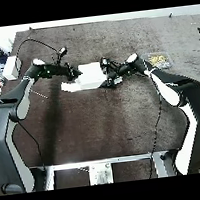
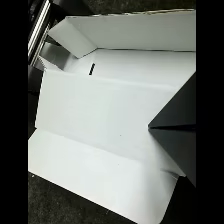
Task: Fold the box and place the chain.
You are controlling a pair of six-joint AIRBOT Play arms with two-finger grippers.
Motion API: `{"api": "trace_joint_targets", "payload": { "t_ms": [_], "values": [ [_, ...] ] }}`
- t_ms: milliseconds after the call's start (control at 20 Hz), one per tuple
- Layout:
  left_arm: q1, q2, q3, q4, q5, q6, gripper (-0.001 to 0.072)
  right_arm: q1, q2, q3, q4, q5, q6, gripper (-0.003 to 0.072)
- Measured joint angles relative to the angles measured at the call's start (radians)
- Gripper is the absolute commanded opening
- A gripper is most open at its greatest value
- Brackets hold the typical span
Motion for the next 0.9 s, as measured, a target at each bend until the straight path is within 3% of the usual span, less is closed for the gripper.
{"api": "trace_joint_targets", "payload": {
  "t_ms": [350, 500, 550, 600, 650, 700, 900],
  "values": [
    [0.042, 0.104, -0.002, 0.008, -0.036, 0.001, 0.001, 0.0, 0.0, 0.0, 0.0, 0.0, 0.0, 0.0475],
    [0.05, 0.149, 0.0, 0.08, -0.098, 0.02, 0.0013, 0.0, 0.0, 0.0, 0.0, 0.0, 0.0, 0.0475],
    [0.047, 0.155, 0.0, 0.124, -0.125, 0.028, 0.0161, 0.0, 0.0, 0.0, 0.0, 0.0, 0.0, 0.0475],
    [0.042, 0.159, 0.0, 0.183, -0.153, 0.032, 0.0473, 0.0, 0.0, 0.0, 0.0, 0.0, 0.0, 0.0475],
    [0.039, 0.163, -0.003, 0.237, -0.171, 0.038, 0.0662, 0.0, 0.0, 0.0, 0.0, 0.0, 0.0, 0.0475],
    [0.033, 0.164, -0.01, 0.288, -0.182, 0.044, 0.0692, 0.0, 0.0, 0.0, 0.0, 0.0, 0.0, 0.0475],
    [-0.005, 0.169, -0.051, 0.433, -0.163, 0.099, 0.0693, 0.0, 0.0, 0.0, 0.0, 0.0, 0.0, 0.0475]
  ]
}}
